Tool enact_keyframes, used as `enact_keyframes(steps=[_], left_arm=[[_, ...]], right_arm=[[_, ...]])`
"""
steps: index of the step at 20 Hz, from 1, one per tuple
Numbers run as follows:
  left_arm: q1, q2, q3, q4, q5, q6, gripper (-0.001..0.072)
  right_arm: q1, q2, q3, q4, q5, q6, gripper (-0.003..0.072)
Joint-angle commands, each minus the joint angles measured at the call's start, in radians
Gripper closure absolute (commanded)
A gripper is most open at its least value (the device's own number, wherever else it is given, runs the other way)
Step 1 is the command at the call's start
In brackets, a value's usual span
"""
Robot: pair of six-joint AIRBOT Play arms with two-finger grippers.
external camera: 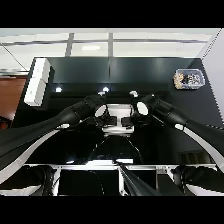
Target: Fold the box and place the chain.
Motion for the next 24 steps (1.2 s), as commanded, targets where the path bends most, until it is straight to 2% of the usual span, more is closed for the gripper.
enact_keyframes(steps=[1, 4, 5, 6, 8, 13, 14, 15, 17, 19, 22, 23, 24], left_arm=[[0.0, 0.0, 0.0, 0.001, 0.0, 0.0, 0.0683], [0.0, 0.0, 0.0, 0.001, 0.0, 0.0, 0.0683], [0.0, 0.0, 0.0, 0.001, 0.0, 0.0, 0.0683], [0.0, 0.0, 0.0, 0.001, 0.0, 0.0, 0.0683], [0.0, 0.0, 0.0, 0.001, 0.0, 0.0, 0.0683], [0.0, 0.0, 0.0, 0.001, -0.002, 0.0, 0.0683], [0.0, 0.0, 0.0, 0.0, -0.002, 0.0, 0.0683], [0.0, 0.0, 0.0, 0.0, -0.002, 0.0, 0.0683], [0.0, 0.0, 0.0, 0.001, -0.002, 0.0, 0.0683], [0.0, 0.0, 0.0, 0.001, -0.002, 0.0, 0.0683], [0.0, 0.0, 0.0, 0.003, -0.001, 0.0, 0.0683], [0.0, 0.0, 0.0, 0.004, -0.001, 0.0, 0.0683], [0.0, 0.0, 0.0, 0.004, -0.001, 0.0, 0.0683]], right_arm=[[0.017, -0.008, 0.009, -0.054, 0.024, 0.097, 0.0221], [0.017, -0.008, 0.009, -0.053, 0.024, 0.119, 0.0222], [0.017, -0.008, 0.009, -0.049, 0.025, 0.119, 0.0273], [0.017, -0.008, 0.009, -0.04, 0.025, 0.118, 0.0529], [0.019, -0.008, 0.009, -0.023, 0.007, 0.118, 0.0674], [0.019, -0.007, 0.009, -0.004, 0.006, 0.118, 0.0657], [0.019, -0.007, 0.009, -0.003, 0.006, 0.118, 0.0495], [0.019, -0.007, 0.009, 0.004, 0.001, 0.118, 0.0425], [0.019, -0.007, 0.009, 0.005, -0.006, 0.118, 0.0513], [0.019, -0.007, 0.009, 0.004, -0.009, 0.114, 0.0673], [0.019, -0.007, 0.009, 0.004, -0.014, 0.114, 0.067], [0.016, -0.004, 0.01, 0.008, -0.013, 0.114, 0.0556], [0.009, 0.0, 0.018, 0.009, 0.0, 0.103, 0.0397]])
